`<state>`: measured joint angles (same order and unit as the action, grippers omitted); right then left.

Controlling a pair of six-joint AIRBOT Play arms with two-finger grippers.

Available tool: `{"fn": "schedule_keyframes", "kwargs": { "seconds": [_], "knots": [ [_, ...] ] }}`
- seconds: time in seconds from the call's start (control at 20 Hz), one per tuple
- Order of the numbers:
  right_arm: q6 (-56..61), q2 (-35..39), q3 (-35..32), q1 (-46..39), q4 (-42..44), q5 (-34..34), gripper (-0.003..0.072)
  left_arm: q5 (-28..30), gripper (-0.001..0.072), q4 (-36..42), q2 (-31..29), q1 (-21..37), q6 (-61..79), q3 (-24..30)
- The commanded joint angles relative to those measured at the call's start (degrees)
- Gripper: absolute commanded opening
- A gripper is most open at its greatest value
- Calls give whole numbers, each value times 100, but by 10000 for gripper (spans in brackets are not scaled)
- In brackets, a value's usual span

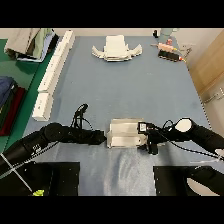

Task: Fold the box.

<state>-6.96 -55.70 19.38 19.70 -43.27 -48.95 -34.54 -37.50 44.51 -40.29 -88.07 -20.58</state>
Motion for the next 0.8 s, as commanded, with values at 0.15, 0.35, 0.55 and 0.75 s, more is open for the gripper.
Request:
{"fn": "schedule_keyframes", "kwargs": {
  "seconds": [0.15,0.35,0.55,0.75],
  "knots": [
    [0,4,-4,4,0,-2,512,9,345,81,4,-4,0,-9],
    [0,4,-4,4,0,-2,512,96,345,247,2,-4,0,-7],
    [0,4,-4,4,0,-2,512,315,347,385,17,-7,74,-9],
    [0,4,-4,4,0,-2,512,192,346,24,136,-114,-531,-90]
  ]
}}
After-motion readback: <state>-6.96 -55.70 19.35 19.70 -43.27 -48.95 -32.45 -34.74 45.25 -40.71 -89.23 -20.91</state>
